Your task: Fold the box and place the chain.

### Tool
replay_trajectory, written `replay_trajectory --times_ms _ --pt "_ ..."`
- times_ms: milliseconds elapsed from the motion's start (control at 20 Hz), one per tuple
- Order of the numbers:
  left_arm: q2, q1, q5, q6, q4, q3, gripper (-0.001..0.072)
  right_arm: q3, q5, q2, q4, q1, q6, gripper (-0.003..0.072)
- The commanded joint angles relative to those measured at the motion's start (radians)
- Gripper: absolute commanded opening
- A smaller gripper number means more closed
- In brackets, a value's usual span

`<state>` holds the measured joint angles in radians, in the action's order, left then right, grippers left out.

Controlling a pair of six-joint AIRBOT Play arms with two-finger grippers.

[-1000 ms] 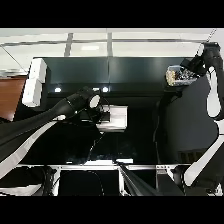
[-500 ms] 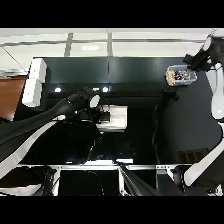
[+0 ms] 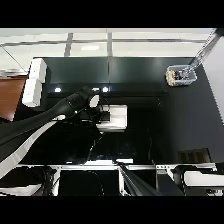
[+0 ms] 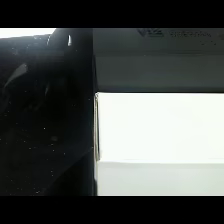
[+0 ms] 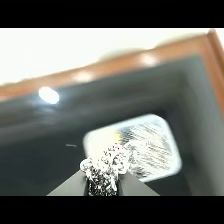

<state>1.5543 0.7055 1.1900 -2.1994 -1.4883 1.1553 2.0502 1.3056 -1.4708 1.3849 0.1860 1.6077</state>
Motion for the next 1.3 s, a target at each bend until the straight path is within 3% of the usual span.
replay_trajectory --times_ms 0,250,450,750,1000,1250 --pt "0.001 -0.001 -0.001 0.0 0.005 0.0 0.0029 -0.002 0.03 0.165 -0.24 -0.001 -0.077 0.0013" --pt "0.001 -0.001 -0.005 0.0 0.005 0.0 0.003 -0.003 0.175 0.264 -0.463 -0.015 -0.12 0.0014" --pt "0.001 -0.001 -0.003 0.0 0.008 0.0 0.003 -0.042 0.232 0.301 -0.476 -0.134 -0.143 0.0014" --pt "0.001 -0.001 -0.003 0.0 0.008 0.0 0.003 -0.219 0.33 0.308 -0.493 -0.364 -0.19 0.0015" --pt "0.001 -0.001 -0.003 0.0 0.008 0.0 0.003 -0.462 0.277 0.308 -0.592 -0.488 -0.215 0.0015" --pt "0.001 -0.001 -0.003 0.0 0.008 0.0 0.003 -0.695 0.065 0.307 -0.732 -0.55 -0.259 0.0015"
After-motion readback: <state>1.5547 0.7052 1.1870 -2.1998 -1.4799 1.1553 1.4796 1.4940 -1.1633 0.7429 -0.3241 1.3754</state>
